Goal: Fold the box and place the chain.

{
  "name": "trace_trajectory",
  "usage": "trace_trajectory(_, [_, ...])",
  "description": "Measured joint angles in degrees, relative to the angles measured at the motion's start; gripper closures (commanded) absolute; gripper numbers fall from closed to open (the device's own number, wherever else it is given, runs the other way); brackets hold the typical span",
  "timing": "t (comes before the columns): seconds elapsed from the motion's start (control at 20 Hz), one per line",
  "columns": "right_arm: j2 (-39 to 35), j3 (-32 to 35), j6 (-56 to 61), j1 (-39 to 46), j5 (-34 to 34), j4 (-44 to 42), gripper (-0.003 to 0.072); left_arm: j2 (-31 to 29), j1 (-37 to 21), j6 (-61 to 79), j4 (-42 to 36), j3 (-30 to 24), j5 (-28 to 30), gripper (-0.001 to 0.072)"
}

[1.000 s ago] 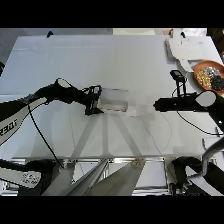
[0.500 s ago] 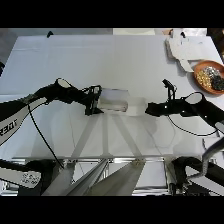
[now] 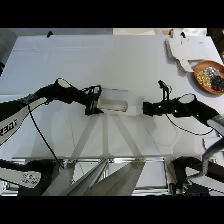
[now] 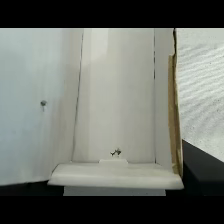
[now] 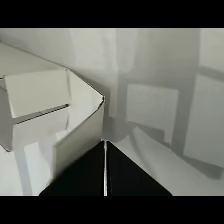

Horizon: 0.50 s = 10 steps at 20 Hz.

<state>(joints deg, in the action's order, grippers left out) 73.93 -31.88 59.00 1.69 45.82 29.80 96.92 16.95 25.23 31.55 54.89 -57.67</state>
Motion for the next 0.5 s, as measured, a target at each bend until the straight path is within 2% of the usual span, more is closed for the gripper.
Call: trace_trajectory(0.5, [-0.92, 0.00, -4.20, -3.58, 0.81, -9.09, 0.0670, 0.00, 0.00, 0.00, 0.00, 0.00, 0.00, 0.0394])
